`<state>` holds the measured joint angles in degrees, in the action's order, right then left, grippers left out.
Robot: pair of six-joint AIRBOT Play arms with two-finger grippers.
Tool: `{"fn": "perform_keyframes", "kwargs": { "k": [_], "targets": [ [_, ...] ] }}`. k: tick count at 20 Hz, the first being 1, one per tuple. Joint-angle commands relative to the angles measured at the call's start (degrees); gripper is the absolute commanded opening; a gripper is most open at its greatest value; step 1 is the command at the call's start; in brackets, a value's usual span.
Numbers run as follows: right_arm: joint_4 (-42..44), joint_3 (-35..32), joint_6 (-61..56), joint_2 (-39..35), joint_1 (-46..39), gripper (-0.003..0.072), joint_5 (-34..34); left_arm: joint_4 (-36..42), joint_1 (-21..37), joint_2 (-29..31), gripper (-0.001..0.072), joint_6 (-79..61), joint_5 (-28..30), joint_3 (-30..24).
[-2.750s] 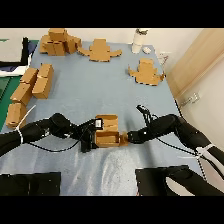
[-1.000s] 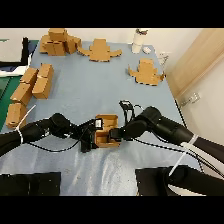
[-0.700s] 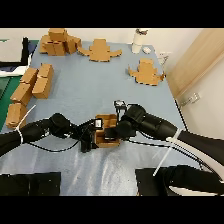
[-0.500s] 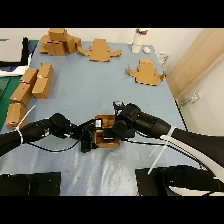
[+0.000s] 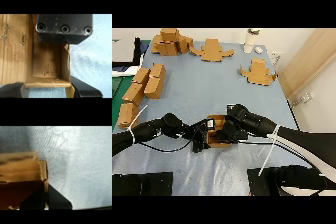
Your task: Fold the box.
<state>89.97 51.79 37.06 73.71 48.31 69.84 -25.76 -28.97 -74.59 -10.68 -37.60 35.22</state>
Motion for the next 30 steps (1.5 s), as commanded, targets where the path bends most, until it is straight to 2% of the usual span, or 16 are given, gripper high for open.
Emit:
{"fn": "perform_keyframes", "kwargs": {
  "k": [1,2,3,4,5,6,12,15,16,18,21,24,25,27,28,30],
  "targets": [
    [-0.2,0.0,0.1,0.1,0.0,0.0003,0.1,0.1,0.0,0.0,0.0521,0.1,0.0,0.0],
    [-0.2,0.1,0.5,0.1,0.0,0.0006,0.0,0.1,0.0,0.0,0.0521,0.1,0.0,0.0],
    [-0.2,0.1,0.5,-0.1,0.0,0.0175,0.1,0.1,0.0,0.0,0.0522,0.1,0.0,0.0],
    [0.0,0.3,0.5,-0.5,0.0,0.0411,0.2,0.1,0.0,0.0,0.0521,0.1,0.0,0.0],
    [0.6,0.7,1.2,-1.1,0.0,0.047,0.1,0.1,0.0,0.0,0.0521,0.1,0.0,0.0],
    [0.6,1.2,1.2,-1.7,0.0,0.047,0.3,0.1,0.0,0.0,0.0521,0.1,0.0,0.0],
    [1.7,2.4,1.7,-7.6,-0.1,0.0469,4.6,0.1,0.0,0.0,0.0521,0.1,0.0,0.0],
    [3.8,2.5,2.0,-14.3,-0.2,0.0341,5.9,0.1,0.0,0.0,0.0521,0.1,0.0,0.0],
    [2.6,2.5,2.0,-16.6,-0.3,0.0253,8.3,0.1,0.0,0.0,0.0522,0.1,0.0,0.0],
    [-2.0,2.1,3.4,-19.2,-2.6,0.0003,13.1,0.1,0.0,0.0,0.0522,0.1,0.0,0.0],
    [-2.3,-0.1,13.7,-18.5,-14.3,0.0004,9.6,0.1,0.0,0.0,0.0521,0.1,0.0,0.0],
    [7.2,-0.5,30.2,-11.5,-29.4,0.0004,0.3,0.1,0.0,0.0,0.0521,0.1,0.0,0.0],
    [12.7,-0.5,37.8,-8.7,-33.2,0.0004,-3.8,0.1,0.0,0.0,0.0522,0.1,0.0,0.0],
    [30.0,0.0,56.7,-2.4,-39.2,0.0003,-9.0,0.1,0.0,0.0,0.0521,0.1,0.0,0.0],
    [37.7,0.7,65.9,0.8,-40.7,0.0003,-9.2,0.1,0.0,0.0,0.0521,0.1,0.0,0.0],
    [49.7,2.8,84.5,6.7,-41.0,0.0003,-5.2,0.1,0.0,0.0,0.0521,0.1,0.0,0.0]
  ]
}}
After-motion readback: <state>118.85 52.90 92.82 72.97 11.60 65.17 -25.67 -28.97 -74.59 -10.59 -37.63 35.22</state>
